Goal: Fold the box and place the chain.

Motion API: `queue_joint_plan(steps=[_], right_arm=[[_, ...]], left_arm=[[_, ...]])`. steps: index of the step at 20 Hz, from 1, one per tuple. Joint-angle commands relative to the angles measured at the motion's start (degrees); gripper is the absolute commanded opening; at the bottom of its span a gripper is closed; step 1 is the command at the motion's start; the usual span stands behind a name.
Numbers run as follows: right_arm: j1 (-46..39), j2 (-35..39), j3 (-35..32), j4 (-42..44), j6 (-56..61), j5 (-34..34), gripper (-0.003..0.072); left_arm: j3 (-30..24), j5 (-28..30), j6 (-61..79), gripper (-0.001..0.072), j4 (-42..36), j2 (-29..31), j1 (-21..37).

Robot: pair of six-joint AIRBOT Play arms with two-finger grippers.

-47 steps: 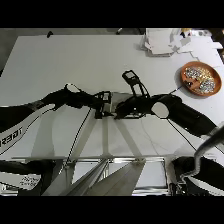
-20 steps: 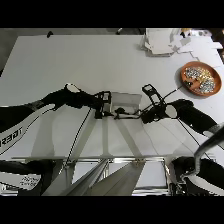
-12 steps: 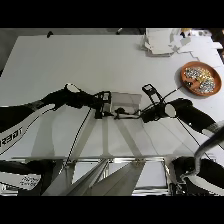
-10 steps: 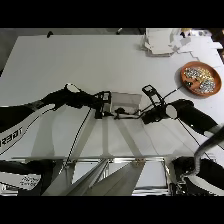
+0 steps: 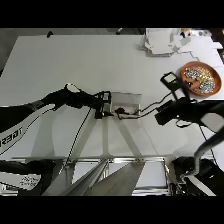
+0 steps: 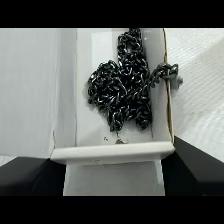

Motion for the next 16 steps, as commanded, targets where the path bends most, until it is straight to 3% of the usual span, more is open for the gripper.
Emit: queue_joint_plan(steps=[1, 4, 9, 16], right_arm=[[0.0, 6.4, 8.6, 4.2, -0.1, 2.5, 0.0016], [0.0, 6.3, 14.6, 11.3, -3.7, -2.7, 0.0017], [0.0, 4.3, 16.1, 20.3, -8.7, -13.3, 0.0017], [0.2, -9.5, 16.0, 24.9, -11.6, -8.5, 0.0017]], left_arm=[[0.0, 0.0, 0.0, 0.0209, 0.0, 0.0, 0.0], [0.0, 0.0, 0.0, 0.0209, 0.0, 0.0, 0.0], [0.0, 0.0, 0.0, 0.0209, 0.0, 0.0, 0.0], [0.0, 0.0, 0.0, 0.0209, 0.0, 0.0, 0.0]])
